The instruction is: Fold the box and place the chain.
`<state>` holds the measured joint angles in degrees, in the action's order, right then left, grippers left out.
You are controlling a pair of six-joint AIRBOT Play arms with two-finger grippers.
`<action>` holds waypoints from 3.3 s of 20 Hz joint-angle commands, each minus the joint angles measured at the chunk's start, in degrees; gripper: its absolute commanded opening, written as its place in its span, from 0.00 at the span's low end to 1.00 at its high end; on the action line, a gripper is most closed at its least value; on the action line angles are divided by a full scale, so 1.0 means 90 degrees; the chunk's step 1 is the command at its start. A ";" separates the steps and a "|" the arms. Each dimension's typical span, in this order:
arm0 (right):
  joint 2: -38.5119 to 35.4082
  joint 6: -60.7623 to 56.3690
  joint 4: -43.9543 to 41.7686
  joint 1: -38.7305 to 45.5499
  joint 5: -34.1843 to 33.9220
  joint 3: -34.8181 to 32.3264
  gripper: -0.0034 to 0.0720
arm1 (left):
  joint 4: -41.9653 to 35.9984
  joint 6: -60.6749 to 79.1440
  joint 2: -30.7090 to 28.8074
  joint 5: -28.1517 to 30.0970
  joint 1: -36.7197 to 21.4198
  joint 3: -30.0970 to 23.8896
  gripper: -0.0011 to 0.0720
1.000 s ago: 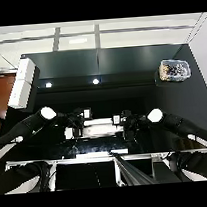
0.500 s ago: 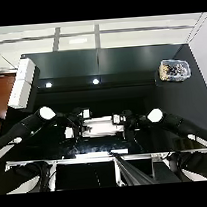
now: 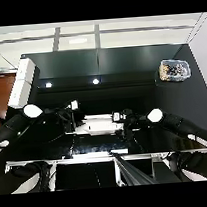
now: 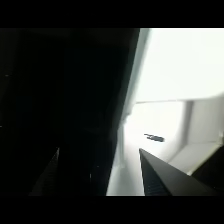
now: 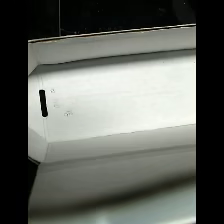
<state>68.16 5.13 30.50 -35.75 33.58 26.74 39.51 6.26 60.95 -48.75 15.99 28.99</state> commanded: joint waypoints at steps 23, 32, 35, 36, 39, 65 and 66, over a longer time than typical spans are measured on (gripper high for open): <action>0.0002 -0.0051 -0.0002 -0.0007 -0.0044 0.0005 0.57 | -0.1302 -0.2176 0.0440 0.2149 0.1124 0.0002 0.06; 0.0002 -0.0051 -0.0002 -0.0007 -0.0044 0.0005 0.57 | -0.0481 -0.2205 -0.0257 0.1462 0.0442 0.0119 0.06; 0.0002 -0.0051 -0.0002 -0.0007 -0.0044 0.0005 0.57 | 0.0085 -0.2205 -0.0801 0.0410 -0.0318 0.0119 0.87; 0.0002 -0.0051 -0.0005 -0.0007 -0.0044 0.0005 0.57 | 0.0219 -0.2225 -0.0879 0.0107 -0.0551 0.0119 0.98; 0.0002 -0.0051 -0.0005 -0.0007 -0.0044 0.0005 0.57 | 0.0855 -0.2195 -0.0801 -0.0986 -0.1078 0.0100 0.98; 0.0002 -0.0051 -0.0002 -0.0007 -0.0041 0.0005 0.57 | -0.0418 0.0311 0.0090 0.0338 0.0262 -0.0631 0.77; 0.0002 -0.0049 -0.0002 -0.0007 -0.0041 0.0005 0.57 | -0.0420 0.0345 0.0090 0.0338 0.0262 -0.0631 0.70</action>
<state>68.16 4.69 30.48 -35.79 33.21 26.74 36.40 8.88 61.71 -45.52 18.33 23.35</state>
